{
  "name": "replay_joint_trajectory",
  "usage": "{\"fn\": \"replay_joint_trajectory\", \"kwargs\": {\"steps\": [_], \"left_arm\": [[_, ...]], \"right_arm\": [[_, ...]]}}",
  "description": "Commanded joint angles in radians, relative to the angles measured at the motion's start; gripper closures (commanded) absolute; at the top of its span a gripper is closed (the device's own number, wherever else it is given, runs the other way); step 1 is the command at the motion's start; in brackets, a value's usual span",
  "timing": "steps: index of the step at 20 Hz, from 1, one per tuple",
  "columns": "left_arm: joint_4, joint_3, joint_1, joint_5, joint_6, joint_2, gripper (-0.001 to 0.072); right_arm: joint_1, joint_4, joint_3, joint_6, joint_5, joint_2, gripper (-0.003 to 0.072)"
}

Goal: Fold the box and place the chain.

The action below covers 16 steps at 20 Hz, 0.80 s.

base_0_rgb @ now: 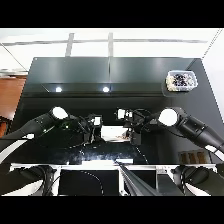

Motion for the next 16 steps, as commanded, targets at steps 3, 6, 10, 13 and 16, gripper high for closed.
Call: {"fn": "replay_joint_trajectory", "kwargs": {"steps": [3, 6, 10, 13, 16], "left_arm": [[0.0, 0.0, 0.0, 0.001, 0.0, -0.001, 0.0311], [0.0, 0.0, 0.0, 0.001, 0.0, -0.001, 0.0311], [0.0, 0.0, 0.0, 0.001, 0.0, -0.001, 0.0311], [0.0, 0.0, 0.0, 0.001, 0.0, -0.001, 0.0311], [0.0, 0.0, 0.0, 0.001, 0.0, -0.001, 0.0311]], "right_arm": [[0.001, -0.001, 0.0, 0.003, 0.007, -0.001, 0.0374], [0.001, 0.0, -0.002, 0.003, 0.007, -0.001, 0.0374], [0.001, -0.001, -0.015, 0.003, 0.007, -0.001, 0.0375], [0.001, 0.0, -0.015, 0.004, 0.007, -0.002, 0.0375], [0.002, 0.0, -0.015, 0.008, 0.008, -0.013, 0.0375]]}}
